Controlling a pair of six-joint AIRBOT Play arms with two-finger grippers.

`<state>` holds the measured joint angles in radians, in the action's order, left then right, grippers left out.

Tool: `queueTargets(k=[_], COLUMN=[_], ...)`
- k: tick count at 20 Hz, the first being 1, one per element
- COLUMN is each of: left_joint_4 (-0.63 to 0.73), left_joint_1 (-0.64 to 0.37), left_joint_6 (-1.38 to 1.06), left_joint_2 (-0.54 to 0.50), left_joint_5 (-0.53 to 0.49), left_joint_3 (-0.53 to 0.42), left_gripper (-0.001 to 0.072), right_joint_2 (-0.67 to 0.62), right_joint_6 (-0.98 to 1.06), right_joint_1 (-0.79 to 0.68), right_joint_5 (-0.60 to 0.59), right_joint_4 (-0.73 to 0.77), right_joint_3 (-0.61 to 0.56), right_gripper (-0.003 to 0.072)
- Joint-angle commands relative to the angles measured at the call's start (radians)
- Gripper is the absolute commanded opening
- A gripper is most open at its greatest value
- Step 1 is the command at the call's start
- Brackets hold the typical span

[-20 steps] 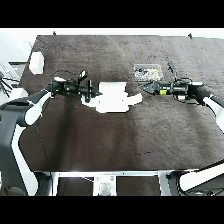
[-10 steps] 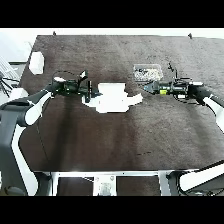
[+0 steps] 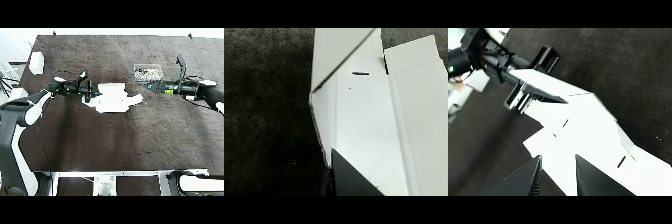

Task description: Fold the box and place the chain.

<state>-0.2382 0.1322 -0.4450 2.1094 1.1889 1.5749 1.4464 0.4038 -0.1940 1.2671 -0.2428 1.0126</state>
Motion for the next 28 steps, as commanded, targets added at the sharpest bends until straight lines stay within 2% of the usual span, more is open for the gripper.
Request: queueTargets(k=[1,5,8,10,11,12,13,15,19,21,25,28], left_joint_4=[0.0,0.0,0.003,0.006,0.008,0.008,0.008,0.008,0.011,0.011,0.011,0.011], left_joint_1=[-0.001,-0.001,-0.001,-0.001,-0.001,-0.001,-0.001,-0.001,-0.001,-0.001,-0.001,-0.001], left_joint_6=[-0.001,-0.001,-0.001,-0.001,-0.001,-0.001,-0.001,-0.001,-0.001,-0.001,-0.001,-0.001], left_joint_2=[0.0,0.0,0.0,0.0,0.0,0.0,0.0,0.0,0.0,0.0,0.0,0.0], left_joint_5=[-0.002,-0.003,-0.003,-0.003,-0.003,-0.003,-0.003,-0.003,-0.003,-0.003,-0.003,-0.003], left_joint_3=[0.0,0.0,0.0,0.0,0.0,0.0,0.0,0.0,0.001,0.0,0.0,0.0], left_gripper=[0.0021,0.0021,0.0021,0.0021,0.0021,0.0021,0.0021,0.0021,0.0021,0.0021,0.0021,0.0021], right_joint_2=[-0.078,-0.076,-0.077,-0.077,-0.077,-0.077,-0.075,-0.072,-0.048,-0.029,0.001,0.022], right_joint_6=[-0.165,-0.204,-0.229,-0.23,-0.232,-0.233,-0.232,-0.232,-0.233,-0.233,-0.233,-0.258], right_joint_1=[0.001,0.021,0.119,0.211,0.256,0.301,0.345,0.414,0.485,0.488,0.495,0.525], right_joint_5=[-0.026,-0.029,-0.044,-0.134,-0.203,-0.277,-0.356,-0.458,-0.475,-0.509,-0.65,-0.684], right_joint_4=[0.0,0.04,-0.124,-0.239,-0.305,-0.393,-0.484,-0.592,-0.651,-0.659,-0.655,-0.656], right_joint_3=[-0.097,-0.104,-0.105,-0.106,-0.106,-0.106,-0.107,-0.107,-0.107,-0.107,-0.106,-0.106], right_gripper=[0.0258,0.0256,0.0256,0.0271,0.0341,0.05,0.0607,0.0609,0.0609,0.0609,0.0609,0.0609])
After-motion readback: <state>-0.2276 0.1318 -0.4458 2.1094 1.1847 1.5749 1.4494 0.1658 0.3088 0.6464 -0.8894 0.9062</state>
